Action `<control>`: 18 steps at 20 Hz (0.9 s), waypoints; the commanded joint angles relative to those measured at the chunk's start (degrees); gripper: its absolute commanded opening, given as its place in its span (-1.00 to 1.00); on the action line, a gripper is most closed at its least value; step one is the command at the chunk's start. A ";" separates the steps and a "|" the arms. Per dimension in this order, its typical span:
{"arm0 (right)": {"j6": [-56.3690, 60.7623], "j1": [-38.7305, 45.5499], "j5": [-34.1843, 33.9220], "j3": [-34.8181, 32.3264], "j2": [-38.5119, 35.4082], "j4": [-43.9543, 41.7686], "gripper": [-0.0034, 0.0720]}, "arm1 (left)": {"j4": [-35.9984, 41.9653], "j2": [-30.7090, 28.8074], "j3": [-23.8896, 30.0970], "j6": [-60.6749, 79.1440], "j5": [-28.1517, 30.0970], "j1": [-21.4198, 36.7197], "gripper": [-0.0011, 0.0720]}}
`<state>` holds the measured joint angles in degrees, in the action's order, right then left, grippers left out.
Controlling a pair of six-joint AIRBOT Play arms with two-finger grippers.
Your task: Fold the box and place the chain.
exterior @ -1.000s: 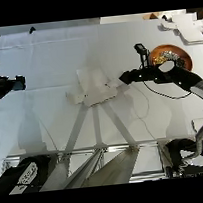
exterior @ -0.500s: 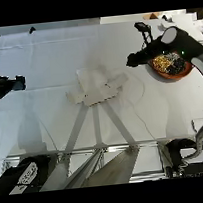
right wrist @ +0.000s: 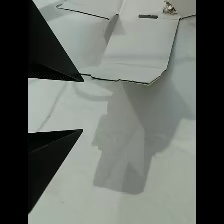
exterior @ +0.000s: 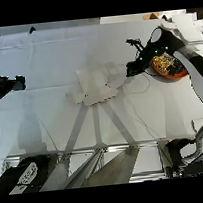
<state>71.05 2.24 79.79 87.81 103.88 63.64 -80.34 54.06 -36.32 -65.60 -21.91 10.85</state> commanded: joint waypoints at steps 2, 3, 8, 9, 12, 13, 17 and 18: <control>-1.05 0.02 -1.05 0.33 0.98 -1.60 -0.02 | -0.02 0.02 -0.02 0.02 0.02 0.00 0.94; -1.07 0.02 -1.20 0.33 0.98 -1.62 -0.02 | -0.02 0.02 -0.02 0.02 0.02 0.00 0.94; -1.88 0.02 -3.69 0.35 0.96 -0.26 -0.07 | -0.02 0.02 -0.02 0.00 0.02 0.00 0.94; -1.73 -0.02 -5.05 0.35 0.96 -0.57 -0.08 | -0.02 0.02 -0.02 0.00 0.02 0.00 0.94; -0.35 -0.02 -8.28 0.35 0.96 -3.10 -0.08 | -0.02 0.02 -0.02 0.00 0.02 0.00 0.94; -0.35 -0.02 -9.11 0.35 0.96 -4.42 -0.08 | -0.02 0.02 -0.02 0.02 0.02 0.00 0.94; 0.83 -0.02 -11.80 0.33 0.96 -6.95 -0.26 | -0.02 0.02 -0.02 0.02 0.02 0.00 0.94; 2.05 -0.02 -11.65 0.33 0.96 -6.93 -0.26 | 0.00 0.02 -0.02 0.02 0.02 0.00 0.94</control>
<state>71.02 2.26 69.89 88.09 104.81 58.17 -80.34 54.06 -36.32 -65.60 -21.89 10.85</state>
